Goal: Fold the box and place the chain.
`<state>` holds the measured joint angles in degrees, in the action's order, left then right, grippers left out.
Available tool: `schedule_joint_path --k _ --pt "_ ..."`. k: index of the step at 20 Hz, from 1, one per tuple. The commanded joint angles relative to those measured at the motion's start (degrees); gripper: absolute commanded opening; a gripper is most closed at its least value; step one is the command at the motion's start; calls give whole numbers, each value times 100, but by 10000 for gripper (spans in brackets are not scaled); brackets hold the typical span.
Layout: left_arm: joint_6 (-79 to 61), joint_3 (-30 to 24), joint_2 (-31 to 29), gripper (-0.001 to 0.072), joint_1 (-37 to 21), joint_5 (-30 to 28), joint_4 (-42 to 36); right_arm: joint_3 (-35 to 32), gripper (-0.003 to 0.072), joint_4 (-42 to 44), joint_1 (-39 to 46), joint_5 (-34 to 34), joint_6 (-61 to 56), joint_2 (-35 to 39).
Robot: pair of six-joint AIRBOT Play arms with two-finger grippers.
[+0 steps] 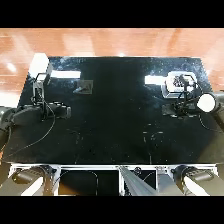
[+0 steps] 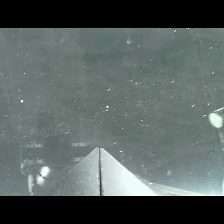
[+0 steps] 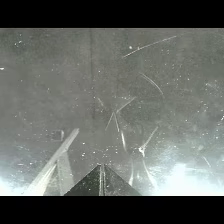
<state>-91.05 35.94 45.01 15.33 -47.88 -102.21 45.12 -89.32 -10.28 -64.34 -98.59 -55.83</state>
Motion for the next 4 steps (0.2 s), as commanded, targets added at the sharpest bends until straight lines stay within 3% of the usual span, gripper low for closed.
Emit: schedule_joint_path --k 1,4 --pt "24 -42 -17 20 7 -2 0 -15 40 -28 -7 11 -17 2" --pt "24 -42 -17 20 7 13 -44 -15 40 -28 -7 11 -20 2"
